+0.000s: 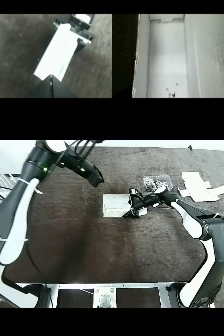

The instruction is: Fold the box and place the chain.

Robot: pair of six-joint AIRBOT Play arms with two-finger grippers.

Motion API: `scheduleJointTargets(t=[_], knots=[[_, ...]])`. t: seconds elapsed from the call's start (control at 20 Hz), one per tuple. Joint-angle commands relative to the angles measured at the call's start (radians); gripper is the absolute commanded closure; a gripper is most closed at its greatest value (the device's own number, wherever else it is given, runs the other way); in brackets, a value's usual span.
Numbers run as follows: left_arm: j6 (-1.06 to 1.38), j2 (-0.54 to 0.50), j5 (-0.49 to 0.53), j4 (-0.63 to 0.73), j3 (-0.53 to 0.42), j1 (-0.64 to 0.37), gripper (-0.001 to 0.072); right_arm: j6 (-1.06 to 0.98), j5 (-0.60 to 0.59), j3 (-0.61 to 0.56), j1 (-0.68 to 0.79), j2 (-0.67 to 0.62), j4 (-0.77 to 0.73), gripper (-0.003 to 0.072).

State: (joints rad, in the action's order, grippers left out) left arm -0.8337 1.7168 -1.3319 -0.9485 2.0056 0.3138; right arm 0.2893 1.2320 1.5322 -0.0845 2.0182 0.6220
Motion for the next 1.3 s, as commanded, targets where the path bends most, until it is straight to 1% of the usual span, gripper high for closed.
scheduleJointTargets(t=[0.0, 0.3, 0.35, 0.4, 0.45, 0.55, 0.65, 0.75, 0.9, 1.05, 1.15, 1.25], knots=[[0.153, 0.000, -0.056, 0.156, -0.002, -0.072, 0.0695, 0.000, 0.000, 0.000, 0.001, 0.000, 0.000, 0.0100], [0.323, 0.003, -0.058, 0.183, -0.002, -0.130, 0.0690, 0.000, 0.000, 0.000, 0.001, 0.000, 0.000, 0.0100], [0.332, 0.008, -0.061, 0.189, -0.002, -0.137, 0.0661, 0.000, 0.000, 0.000, 0.001, 0.000, 0.000, 0.0099], [0.338, 0.016, -0.067, 0.190, -0.002, -0.141, 0.0376, 0.000, 0.000, 0.000, 0.001, 0.000, 0.000, 0.0100], [0.338, 0.023, -0.068, 0.185, -0.003, -0.141, 0.0194, 0.000, 0.000, 0.000, 0.001, 0.000, 0.000, 0.0100], [0.393, 0.042, -0.066, 0.187, -0.041, -0.141, 0.0183, 0.000, 0.000, 0.000, 0.001, 0.000, 0.000, 0.0100], [0.454, 0.059, -0.053, 0.185, -0.110, -0.141, 0.0184, 0.000, 0.000, 0.000, 0.001, 0.000, 0.000, 0.0100], [0.503, 0.072, -0.002, 0.187, -0.187, -0.141, 0.0184, 0.000, 0.000, 0.000, 0.001, 0.000, 0.000, 0.0100], [0.571, 0.094, 0.077, 0.202, -0.260, -0.141, 0.0184, 0.000, 0.000, 0.000, 0.001, 0.000, 0.000, 0.0100], [0.581, 0.110, 0.154, 0.200, -0.280, -0.141, 0.0184, 0.000, 0.000, 0.000, 0.001, 0.000, 0.000, 0.0100], [0.581, 0.111, 0.176, 0.204, -0.279, -0.141, 0.0185, 0.000, 0.000, 0.000, 0.001, 0.000, 0.000, 0.0099], [0.570, 0.111, 0.212, 0.242, -0.279, -0.139, 0.0186, 0.000, 0.000, 0.000, 0.001, 0.000, 0.000, 0.0100]])
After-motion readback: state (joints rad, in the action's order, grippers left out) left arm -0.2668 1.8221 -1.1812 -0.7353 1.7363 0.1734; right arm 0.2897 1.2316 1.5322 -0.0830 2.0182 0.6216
